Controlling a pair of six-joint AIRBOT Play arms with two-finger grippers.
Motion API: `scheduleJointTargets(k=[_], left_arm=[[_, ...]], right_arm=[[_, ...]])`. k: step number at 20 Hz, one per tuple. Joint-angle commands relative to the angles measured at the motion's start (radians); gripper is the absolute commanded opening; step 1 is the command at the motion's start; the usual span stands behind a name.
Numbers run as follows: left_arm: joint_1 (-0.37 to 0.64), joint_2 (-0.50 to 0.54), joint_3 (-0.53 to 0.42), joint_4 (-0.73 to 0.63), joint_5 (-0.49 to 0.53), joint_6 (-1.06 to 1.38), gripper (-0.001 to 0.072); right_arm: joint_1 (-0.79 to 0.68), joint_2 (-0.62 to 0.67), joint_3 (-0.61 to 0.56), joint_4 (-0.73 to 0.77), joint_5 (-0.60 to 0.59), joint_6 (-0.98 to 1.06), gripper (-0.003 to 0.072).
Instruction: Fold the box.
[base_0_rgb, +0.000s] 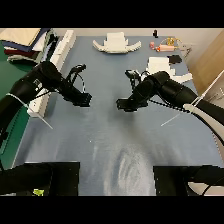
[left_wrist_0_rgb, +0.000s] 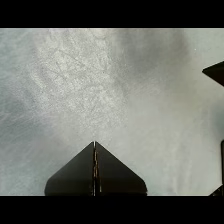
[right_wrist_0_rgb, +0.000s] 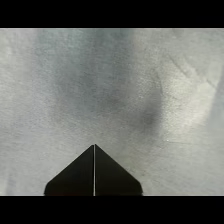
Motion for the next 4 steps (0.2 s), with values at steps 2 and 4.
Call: scheduleJointTargets(k=[2,4], left_arm=[[-0.010,-0.011,0.004,0.001,0.004,0.001,0.0016],[-0.010,-0.011,0.004,0.001,0.004,0.001,0.0017]], right_arm=[[-0.001,-0.003,0.003,0.007,-0.004,0.000,0.0004],[0.000,-0.003,0.003,0.007,-0.004,0.000,0.0004]])
